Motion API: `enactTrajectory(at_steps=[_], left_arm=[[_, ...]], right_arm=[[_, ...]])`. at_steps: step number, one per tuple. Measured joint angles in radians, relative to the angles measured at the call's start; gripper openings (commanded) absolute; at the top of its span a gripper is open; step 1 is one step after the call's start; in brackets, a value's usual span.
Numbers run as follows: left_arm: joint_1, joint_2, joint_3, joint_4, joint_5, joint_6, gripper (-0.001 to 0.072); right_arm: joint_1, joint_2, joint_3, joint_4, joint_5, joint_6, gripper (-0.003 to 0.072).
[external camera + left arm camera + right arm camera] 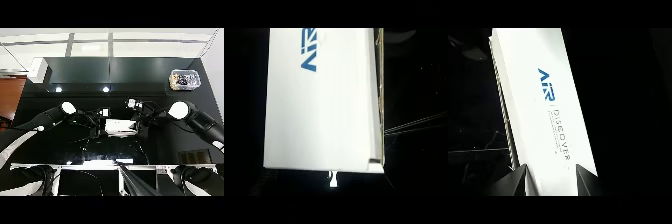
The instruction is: Fold the box and place the chain.
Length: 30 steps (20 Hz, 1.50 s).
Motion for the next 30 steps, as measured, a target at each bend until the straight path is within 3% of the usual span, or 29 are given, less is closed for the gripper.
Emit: enactTrajectory(at_steps=[15, 16, 17, 23, 25, 28, 30], left_arm=[[0.0, 0.0, 0.0, 0.0, 0.0, 0.0, 0.0354], [0.0, 0.0, 0.0, 0.0, 0.0, 0.0, 0.0354], [0.0, 0.0, 0.0, 0.0, 0.0, 0.0, 0.0354], [0.0, 0.0, 0.0, 0.0, 0.0, 0.0, 0.0354], [0.0, 0.0, 0.0, 0.0, 0.0, 0.0, 0.0354], [0.0, 0.0, 0.0, 0.0, 0.0, 0.0, 0.0355], [0.0, 0.0, 0.0, 0.0, 0.0, 0.0, 0.0355]], right_arm=[[0.009, -0.011, -0.005, -0.001, 0.008, 0.001, 0.0335], [0.009, -0.012, -0.005, -0.001, 0.007, 0.002, 0.026], [0.009, -0.012, -0.005, -0.002, 0.005, 0.008, 0.0241], [0.009, -0.013, -0.005, -0.002, 0.004, 0.017, 0.0243], [0.009, -0.013, -0.005, -0.002, 0.005, 0.018, 0.0282], [0.009, -0.013, -0.005, -0.002, 0.006, 0.019, 0.0283], [0.009, -0.013, -0.006, -0.001, 0.01, 0.02, 0.0379]])
